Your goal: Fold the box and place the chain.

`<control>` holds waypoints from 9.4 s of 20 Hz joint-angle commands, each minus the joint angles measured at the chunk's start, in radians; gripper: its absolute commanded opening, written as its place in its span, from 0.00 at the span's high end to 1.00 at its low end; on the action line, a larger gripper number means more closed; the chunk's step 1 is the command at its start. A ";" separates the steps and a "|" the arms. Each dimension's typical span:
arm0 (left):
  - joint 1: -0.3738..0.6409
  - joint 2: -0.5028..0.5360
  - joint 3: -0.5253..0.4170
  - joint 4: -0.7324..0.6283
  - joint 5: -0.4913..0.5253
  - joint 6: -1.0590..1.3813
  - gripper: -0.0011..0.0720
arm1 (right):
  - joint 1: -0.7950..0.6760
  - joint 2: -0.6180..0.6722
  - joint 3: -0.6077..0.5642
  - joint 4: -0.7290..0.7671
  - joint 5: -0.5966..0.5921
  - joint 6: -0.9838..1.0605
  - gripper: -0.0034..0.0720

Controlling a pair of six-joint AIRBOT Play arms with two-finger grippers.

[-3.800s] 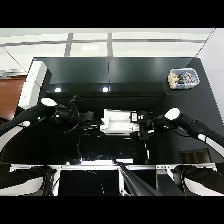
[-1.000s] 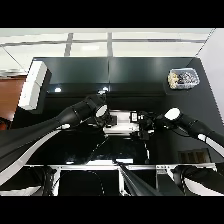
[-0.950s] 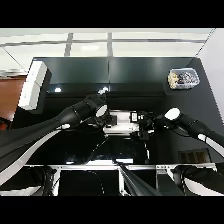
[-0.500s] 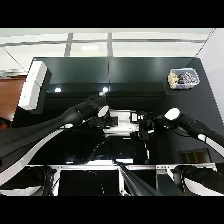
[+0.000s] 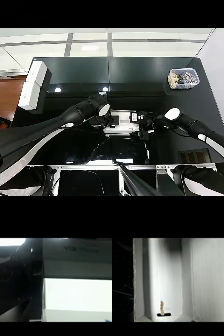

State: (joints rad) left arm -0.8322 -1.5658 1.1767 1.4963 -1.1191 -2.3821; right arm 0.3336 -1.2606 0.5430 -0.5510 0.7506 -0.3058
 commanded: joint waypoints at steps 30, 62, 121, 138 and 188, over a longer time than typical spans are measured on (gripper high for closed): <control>0.000 -0.012 0.014 0.010 -0.009 0.024 0.96 | -0.039 0.165 0.000 -0.210 0.065 0.168 0.10; 0.000 -0.013 0.014 0.002 0.009 0.060 0.95 | 0.056 0.088 0.011 -0.037 0.122 0.413 0.94; 0.002 -0.013 0.014 0.006 0.014 0.060 0.95 | 0.192 -0.050 0.348 -0.705 0.206 2.234 0.33; 0.002 -0.013 0.014 0.006 0.017 0.060 0.95 | 0.350 -0.102 0.391 -0.946 0.299 2.580 0.58; 0.002 -0.013 0.014 0.006 0.010 0.076 0.95 | -0.534 -0.167 0.726 -1.022 0.139 2.209 0.02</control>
State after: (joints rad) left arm -0.8299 -1.5784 1.1900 1.5024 -1.1084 -2.3070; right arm -0.1738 -1.2995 1.1118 -1.7061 0.8291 1.9221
